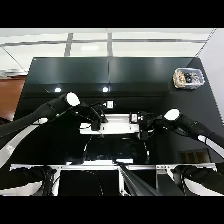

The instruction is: Fold the box and place the chain.

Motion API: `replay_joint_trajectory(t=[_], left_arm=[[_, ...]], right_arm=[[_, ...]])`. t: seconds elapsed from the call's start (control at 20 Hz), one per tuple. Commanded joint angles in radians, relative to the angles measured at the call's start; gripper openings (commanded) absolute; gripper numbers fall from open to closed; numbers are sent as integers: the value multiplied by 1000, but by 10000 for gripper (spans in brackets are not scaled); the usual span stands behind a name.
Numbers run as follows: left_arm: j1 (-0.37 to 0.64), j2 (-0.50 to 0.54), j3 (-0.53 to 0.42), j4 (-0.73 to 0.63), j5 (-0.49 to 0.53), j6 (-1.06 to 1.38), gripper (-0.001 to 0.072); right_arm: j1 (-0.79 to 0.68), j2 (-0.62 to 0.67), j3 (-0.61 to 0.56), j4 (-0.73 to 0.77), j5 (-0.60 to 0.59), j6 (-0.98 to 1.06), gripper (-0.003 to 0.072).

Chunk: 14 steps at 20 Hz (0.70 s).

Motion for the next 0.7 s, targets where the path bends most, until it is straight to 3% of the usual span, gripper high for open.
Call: replay_joint_trajectory(t=[0.0, 0.65], left_arm=[[0, 1, 1, 0, 1, 0, 24], [0, 1, 1, 0, 8, 0, 24]], right_arm=[[0, -1, 0, -9, -3, 5, 709], [0, -2, 0, -21, -18, 51, 709]])
